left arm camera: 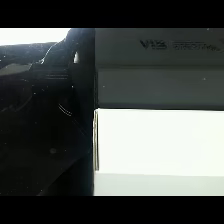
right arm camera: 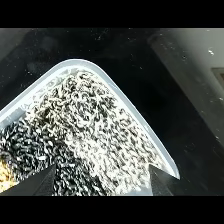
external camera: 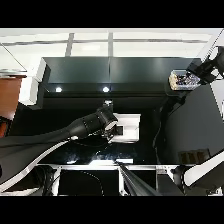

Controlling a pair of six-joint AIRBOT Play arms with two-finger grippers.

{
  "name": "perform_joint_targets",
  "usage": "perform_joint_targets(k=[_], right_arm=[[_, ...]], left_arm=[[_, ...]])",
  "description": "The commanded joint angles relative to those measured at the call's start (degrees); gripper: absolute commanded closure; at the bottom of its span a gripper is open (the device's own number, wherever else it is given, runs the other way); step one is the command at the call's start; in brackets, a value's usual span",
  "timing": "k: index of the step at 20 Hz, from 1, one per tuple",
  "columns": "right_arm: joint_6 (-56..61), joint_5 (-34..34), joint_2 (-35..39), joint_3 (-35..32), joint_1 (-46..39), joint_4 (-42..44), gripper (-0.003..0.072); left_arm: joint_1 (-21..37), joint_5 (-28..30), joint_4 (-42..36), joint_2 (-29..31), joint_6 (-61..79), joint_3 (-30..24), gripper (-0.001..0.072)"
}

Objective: Fold the box and place the chain.

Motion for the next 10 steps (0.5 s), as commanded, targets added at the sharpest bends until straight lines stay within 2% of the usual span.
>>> perform_joint_targets(k=[1,5,6,7,8,9,10], right_arm=[[0.37,-2.32,-1.81,0.39,-0.20,0.09,0.0046],[0.37,-5.62,-2.80,0.39,-0.20,0.09,0.0047],[0.37,-5.75,-3.04,0.39,-0.20,0.09,0.0099],[0.33,-5.60,-3.26,0.39,-0.20,0.09,0.0194],[0.33,-5.51,-3.45,0.39,-0.20,0.11,0.0220],[0.22,-5.51,-3.45,0.39,-0.20,0.11,0.0304],[-0.79,-5.11,-3.45,0.42,-0.20,0.17,0.0534]], left_arm=[[0.04,0.00,0.02,-0.02,0.02,0.07,0.0684],[0.04,0.00,0.00,-0.02,0.02,0.07,0.0684],[0.04,0.00,0.02,-0.02,0.02,0.07,0.0684],[0.04,0.02,0.02,-0.02,0.02,0.07,0.0684],[0.04,0.00,0.02,-0.02,0.02,0.07,0.0684],[0.04,0.00,0.02,-0.02,0.02,0.07,0.0684],[0.04,0.00,0.02,-0.02,0.02,0.07,0.0684]])
